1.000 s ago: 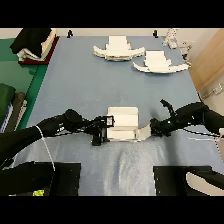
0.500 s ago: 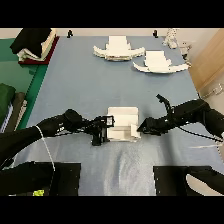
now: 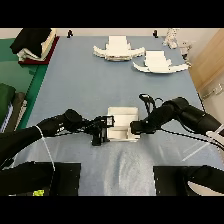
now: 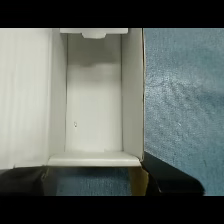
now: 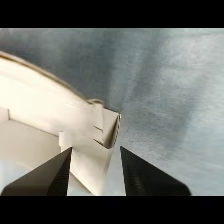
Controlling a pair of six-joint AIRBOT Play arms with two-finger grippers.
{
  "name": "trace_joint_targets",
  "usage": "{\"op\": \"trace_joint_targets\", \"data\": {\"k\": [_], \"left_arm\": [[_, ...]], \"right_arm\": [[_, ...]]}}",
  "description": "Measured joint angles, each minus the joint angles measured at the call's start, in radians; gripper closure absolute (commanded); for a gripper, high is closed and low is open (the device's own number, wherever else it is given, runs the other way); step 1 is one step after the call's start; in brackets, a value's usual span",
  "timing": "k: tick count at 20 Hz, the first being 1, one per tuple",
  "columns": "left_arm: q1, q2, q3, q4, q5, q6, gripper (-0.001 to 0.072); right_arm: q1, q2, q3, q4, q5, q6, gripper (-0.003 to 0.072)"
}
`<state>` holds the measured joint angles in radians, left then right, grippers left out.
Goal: Fold the box.
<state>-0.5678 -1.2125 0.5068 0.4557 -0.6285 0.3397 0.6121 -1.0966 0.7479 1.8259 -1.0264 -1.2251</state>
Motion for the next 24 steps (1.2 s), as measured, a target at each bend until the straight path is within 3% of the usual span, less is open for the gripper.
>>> {"op": "trace_joint_targets", "data": {"k": [6,12,14,15,16,17,22,23,24], "left_arm": [[0.0,0.0,0.0,0.0,0.0,0.0,0.0212],[0.0,0.0,0.0,0.0,0.0,0.0,0.0212],[0.0,0.0,0.0,0.0,0.0,0.0,0.0212],[0.0,0.0,0.0,0.0,0.0,0.0,0.0212],[0.0,0.0,0.0,0.0,0.0,0.0,0.0212],[0.0,0.0,0.0,0.0,0.0,0.0,0.0212],[0.0,0.0,0.0,0.0,0.0,-0.002,0.0212],[0.0,0.0,0.0,0.0,0.0,-0.001,0.0212],[0.0,0.0,0.0,0.0,0.0,-0.001,0.0212]], "right_arm": [[0.163,-0.133,0.133,-0.245,-0.086,0.327,0.0201],[0.213,-0.219,0.178,-0.306,-0.13,0.491,0.0208],[0.224,-0.237,0.181,-0.311,-0.134,0.522,0.0256],[0.229,-0.248,0.182,-0.313,-0.134,0.535,0.0349],[0.232,-0.257,0.183,-0.316,-0.135,0.544,0.0559],[0.235,-0.265,0.183,-0.328,-0.148,0.55,0.0676],[0.24,-0.282,0.186,-0.33,-0.154,0.567,0.0686],[0.241,-0.282,0.185,-0.329,-0.153,0.568,0.0633],[0.241,-0.283,0.185,-0.327,-0.15,0.57,0.0442]]}}
